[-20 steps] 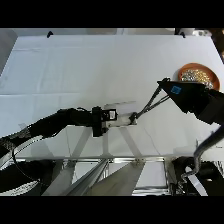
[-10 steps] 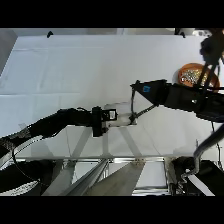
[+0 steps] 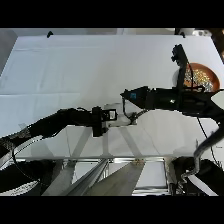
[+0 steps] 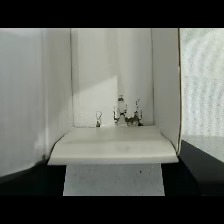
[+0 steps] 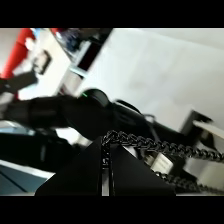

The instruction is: Fold the box and place the chain.

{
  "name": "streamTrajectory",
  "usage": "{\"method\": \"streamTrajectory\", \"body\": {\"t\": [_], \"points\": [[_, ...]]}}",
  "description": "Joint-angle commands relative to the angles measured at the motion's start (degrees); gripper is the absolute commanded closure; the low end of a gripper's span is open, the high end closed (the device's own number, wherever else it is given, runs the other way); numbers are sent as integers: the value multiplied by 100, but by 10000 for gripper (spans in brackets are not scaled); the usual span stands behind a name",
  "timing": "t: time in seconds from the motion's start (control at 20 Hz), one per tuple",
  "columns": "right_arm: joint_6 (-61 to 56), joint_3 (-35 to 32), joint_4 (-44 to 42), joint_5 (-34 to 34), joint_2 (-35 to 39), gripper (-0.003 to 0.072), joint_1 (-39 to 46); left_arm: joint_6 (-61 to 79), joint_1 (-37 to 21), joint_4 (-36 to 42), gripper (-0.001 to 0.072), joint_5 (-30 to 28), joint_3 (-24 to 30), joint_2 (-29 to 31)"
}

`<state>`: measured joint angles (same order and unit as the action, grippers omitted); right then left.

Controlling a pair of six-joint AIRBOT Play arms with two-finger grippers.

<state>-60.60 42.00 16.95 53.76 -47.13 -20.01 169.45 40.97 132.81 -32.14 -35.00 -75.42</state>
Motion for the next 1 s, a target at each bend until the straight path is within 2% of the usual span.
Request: {"method": "streamTrajectory", "body": {"t": [0.0, 0.1, 0.25, 0.5, 0.65, 0.95], "points": [[-780, -4, 1606, 282, -26, 676, -17, 0, -2, -2, 568, -2, 2, 0], [-999, -94, 2026, 293, -42, 676, -17, 0, -2, -2, 568, -2, 2, 0], [-988, -413, 2039, 168, -269, 676, -184, 0, -2, -2, 568, -2, 2, 0], [-798, -638, 2046, -612, -1145, 676, -931, 0, -2, -2, 568, -2, 2, 0], [-793, -638, 2065, -962, -1582, 675, -1027, 0, -2, -2, 568, -2, 2, 0], [-789, -638, 2494, -1362, -1668, 672, -1027, 0, -2, -2, 568, -2, 2, 0]]}}
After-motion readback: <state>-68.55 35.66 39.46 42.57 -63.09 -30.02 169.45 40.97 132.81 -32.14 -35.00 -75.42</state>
